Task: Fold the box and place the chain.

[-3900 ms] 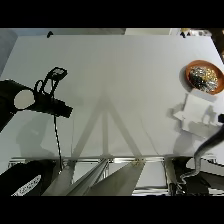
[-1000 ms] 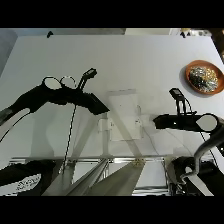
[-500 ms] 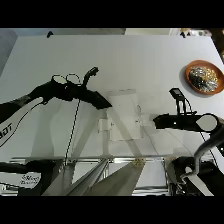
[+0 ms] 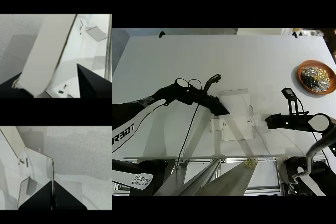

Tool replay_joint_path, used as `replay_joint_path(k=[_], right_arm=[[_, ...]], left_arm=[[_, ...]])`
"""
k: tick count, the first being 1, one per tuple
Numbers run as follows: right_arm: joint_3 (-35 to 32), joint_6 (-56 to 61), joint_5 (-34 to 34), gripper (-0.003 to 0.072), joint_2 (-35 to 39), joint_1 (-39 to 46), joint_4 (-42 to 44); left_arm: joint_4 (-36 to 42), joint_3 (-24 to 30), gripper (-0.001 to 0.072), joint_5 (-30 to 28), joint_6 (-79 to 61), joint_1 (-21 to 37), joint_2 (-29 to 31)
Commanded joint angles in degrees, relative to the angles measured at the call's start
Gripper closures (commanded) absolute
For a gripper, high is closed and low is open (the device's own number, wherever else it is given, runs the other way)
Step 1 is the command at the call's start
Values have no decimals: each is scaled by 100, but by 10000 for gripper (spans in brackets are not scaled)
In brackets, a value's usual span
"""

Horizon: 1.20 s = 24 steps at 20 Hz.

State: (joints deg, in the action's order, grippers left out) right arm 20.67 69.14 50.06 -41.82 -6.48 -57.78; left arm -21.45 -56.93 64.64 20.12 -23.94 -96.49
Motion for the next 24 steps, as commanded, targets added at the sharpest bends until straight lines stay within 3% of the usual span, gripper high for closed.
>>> replay_joint_path(k=[1,3,6,11,12,15,16,22,24], right_arm=[[-2,2,4,668,4,-7,-2],[-2,2,2,668,4,-7,-2],[-2,2,2,668,4,-7,-4],[-2,4,17,665,4,-7,17],[-2,4,17,612,4,-7,52],[57,7,46,283,15,-7,295],[168,4,144,215,15,-7,400],[1307,2,1471,208,155,-7,503],[1469,4,1768,208,391,-7,503]], left_arm=[[-125,-7,238,-50,-68,-44,-11],[-258,-7,498,-66,-68,-20,-9],[-293,-7,708,-105,-146,39,-9],[-382,-7,705,-116,-990,31,33],[-365,-7,705,-149,-1189,28,50],[-431,-9,705,-328,-1416,31,223],[-492,-9,706,-317,-1510,31,326],[-1939,9,714,-188,-839,-439,1388],[-2208,205,714,-378,-516,-688,1698]])
